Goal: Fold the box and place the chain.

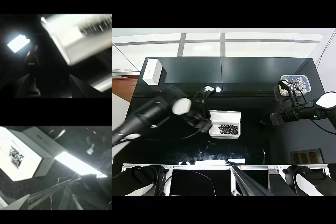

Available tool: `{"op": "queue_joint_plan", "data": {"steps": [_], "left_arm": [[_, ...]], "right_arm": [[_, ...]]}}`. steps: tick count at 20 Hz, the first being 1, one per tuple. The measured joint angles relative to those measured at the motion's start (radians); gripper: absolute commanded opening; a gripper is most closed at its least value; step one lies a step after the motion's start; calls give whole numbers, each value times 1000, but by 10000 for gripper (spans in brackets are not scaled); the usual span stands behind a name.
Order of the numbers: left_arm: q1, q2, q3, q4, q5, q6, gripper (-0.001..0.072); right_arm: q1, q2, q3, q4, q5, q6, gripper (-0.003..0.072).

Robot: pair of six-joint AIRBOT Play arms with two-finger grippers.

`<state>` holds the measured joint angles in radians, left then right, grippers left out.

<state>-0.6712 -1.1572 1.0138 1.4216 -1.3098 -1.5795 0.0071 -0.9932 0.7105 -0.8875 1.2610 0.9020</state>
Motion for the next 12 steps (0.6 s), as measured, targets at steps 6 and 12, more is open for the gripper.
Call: {"op": "queue_joint_plan", "data": {"steps": [6, 12], "left_arm": [[356, 122, -224, -480, 2, 610, 593], [463, 82, -396, -625, 113, 1240, 719]], "right_arm": [[0, 0, 0, 0, -22, 7, 613], [0, 0, 0, -1, -64, 7, 613]]}}
